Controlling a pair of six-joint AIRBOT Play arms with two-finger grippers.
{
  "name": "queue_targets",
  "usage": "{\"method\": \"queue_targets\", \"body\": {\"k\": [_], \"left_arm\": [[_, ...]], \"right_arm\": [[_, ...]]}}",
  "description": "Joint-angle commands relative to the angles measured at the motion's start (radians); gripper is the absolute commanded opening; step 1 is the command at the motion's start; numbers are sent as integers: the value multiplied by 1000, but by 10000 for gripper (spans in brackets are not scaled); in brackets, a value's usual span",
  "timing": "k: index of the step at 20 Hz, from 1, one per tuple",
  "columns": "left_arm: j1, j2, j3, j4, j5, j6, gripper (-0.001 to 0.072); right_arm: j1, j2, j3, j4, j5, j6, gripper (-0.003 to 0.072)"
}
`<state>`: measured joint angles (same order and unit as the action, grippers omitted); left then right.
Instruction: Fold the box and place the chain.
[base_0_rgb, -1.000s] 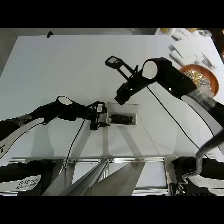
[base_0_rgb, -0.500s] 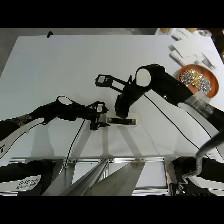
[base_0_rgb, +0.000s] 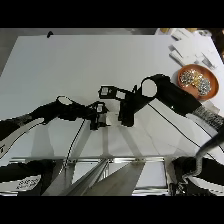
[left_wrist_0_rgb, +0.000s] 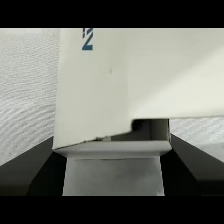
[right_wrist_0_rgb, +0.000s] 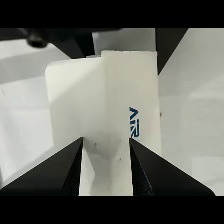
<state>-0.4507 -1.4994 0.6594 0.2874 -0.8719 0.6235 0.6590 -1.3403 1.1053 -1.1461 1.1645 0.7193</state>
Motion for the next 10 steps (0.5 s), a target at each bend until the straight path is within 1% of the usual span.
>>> {"method": "queue_targets", "body": {"k": [1, 3, 5, 7, 10], "left_arm": [[0, 0, 0, 0, 0, 0, 70], [0, 0, 0, 0, 0, 0, 70], [0, 0, 0, 0, 0, 0, 70], [0, 0, 0, 0, 0, 0, 70], [0, 0, 0, 0, 0, 0, 70]], "right_arm": [[5, 5, -11, 8, -5, -15, 327], [24, 5, -11, 6, -11, -27, 327], [27, 4, -11, 4, -47, -41, 327], [27, 4, -11, -32, -69, -41, 326], [26, 4, -11, -73, -68, -40, 312]]}}
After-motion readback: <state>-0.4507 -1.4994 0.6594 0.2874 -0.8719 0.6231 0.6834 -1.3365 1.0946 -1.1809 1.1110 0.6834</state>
